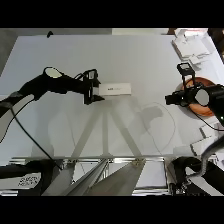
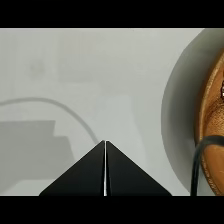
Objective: Fold the box and place the chain.
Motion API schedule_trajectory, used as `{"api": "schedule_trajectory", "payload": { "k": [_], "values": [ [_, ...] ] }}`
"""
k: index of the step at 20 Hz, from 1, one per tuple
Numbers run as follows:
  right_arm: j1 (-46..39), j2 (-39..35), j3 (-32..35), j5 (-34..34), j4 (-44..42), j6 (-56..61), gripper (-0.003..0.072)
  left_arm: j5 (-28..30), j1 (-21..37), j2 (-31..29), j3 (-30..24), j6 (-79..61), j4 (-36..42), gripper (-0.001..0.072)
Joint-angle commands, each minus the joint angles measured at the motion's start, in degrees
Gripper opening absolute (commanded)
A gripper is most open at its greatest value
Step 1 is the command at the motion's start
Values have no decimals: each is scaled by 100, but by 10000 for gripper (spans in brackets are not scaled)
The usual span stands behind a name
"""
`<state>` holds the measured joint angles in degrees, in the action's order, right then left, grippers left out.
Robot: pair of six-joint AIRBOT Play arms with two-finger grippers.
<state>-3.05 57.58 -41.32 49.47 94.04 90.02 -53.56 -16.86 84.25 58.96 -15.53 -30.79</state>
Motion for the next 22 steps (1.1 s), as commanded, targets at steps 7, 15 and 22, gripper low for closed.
{"api": "schedule_trajectory", "payload": {
  "k": [7, 15, 22],
  "values": [
    [-4, 4, 2, 0, -339, -2, 10, 2485, 33, -2201, 7, 3462, -1419, 6],
    [-4, 4, 2, 2, -339, -2, 10, 2918, 1617, -2459, 4, 5716, -1567, 6],
    [-4, 4, 2, -76, -341, -2, 10, 1838, 2415, -1585, 4, 8631, -4448, 6]
  ]
}}
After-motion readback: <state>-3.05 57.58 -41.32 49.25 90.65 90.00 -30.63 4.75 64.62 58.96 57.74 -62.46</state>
